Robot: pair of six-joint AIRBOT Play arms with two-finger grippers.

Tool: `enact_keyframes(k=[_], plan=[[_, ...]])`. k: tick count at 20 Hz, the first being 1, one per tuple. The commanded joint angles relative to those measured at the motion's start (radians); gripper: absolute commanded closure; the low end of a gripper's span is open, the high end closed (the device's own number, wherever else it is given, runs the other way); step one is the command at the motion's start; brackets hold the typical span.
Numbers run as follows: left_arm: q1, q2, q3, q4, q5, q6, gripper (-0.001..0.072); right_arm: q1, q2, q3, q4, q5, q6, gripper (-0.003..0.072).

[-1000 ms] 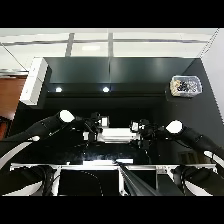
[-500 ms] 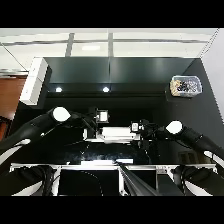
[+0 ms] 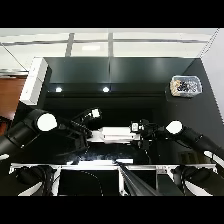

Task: Fold the box and place the chain.

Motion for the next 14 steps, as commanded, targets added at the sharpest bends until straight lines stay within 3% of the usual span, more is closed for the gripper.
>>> enact_keyframes(k=[1, 5, 8, 10, 14], plan=[[-0.059, 0.01, -0.018, -0.214, 0.098, -0.103, 0.068, 0.0, -0.001, -0.001, 0.0, 0.001, 0.0, 0.0439], [-0.109, -0.034, -0.023, -0.341, 0.5, -0.103, 0.068, 0.0, -0.001, -0.001, 0.0, 0.001, 0.0, 0.0439], [-0.108, -0.117, -0.022, -0.348, 0.698, -0.103, 0.068, 0.0, -0.001, -0.001, 0.0, 0.001, 0.0, 0.0439], [-0.107, -0.197, -0.014, -0.344, 0.727, -0.1, 0.068, 0.0, -0.001, -0.001, 0.0, 0.001, 0.0, 0.0439], [-0.108, -0.333, 0.04, -0.182, 0.559, -0.107, 0.0682, 0.0, -0.001, -0.001, 0.001, -0.001, 0.001, 0.0439]])
